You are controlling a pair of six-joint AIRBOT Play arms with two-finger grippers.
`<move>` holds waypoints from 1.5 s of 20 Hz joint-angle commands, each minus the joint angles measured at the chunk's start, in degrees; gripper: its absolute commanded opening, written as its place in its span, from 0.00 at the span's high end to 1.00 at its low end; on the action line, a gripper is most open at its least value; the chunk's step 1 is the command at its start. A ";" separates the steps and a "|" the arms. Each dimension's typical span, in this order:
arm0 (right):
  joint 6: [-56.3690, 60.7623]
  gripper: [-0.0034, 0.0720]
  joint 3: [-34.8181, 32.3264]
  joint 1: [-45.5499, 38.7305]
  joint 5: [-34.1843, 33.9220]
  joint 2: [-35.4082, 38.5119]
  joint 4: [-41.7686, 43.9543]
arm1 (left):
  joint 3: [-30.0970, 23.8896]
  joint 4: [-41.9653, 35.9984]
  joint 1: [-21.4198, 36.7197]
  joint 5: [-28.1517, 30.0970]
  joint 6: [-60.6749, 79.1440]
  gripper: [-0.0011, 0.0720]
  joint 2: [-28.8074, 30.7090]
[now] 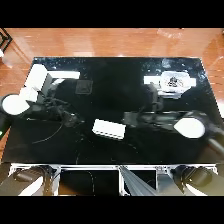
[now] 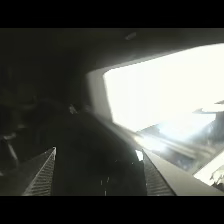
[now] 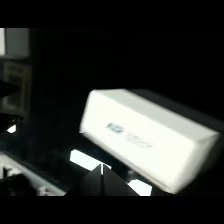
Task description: Fold the box and place the chain.
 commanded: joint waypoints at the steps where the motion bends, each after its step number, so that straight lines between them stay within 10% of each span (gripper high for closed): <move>1: 6.88 0.93 0.02 -7.69 19.08 8.07 -20.83 | 7.89 1.46 -8.24 0.11 23.30 0.12 -9.14; 9: 6.29 0.93 -0.28 -11.56 21.59 8.83 -29.05 | 10.88 -17.29 -12.85 -1.97 72.28 0.12 -19.61; 30: 5.86 0.93 -0.28 -11.56 20.35 8.81 -32.44 | 6.10 -12.79 -17.64 9.86 65.75 0.11 -21.99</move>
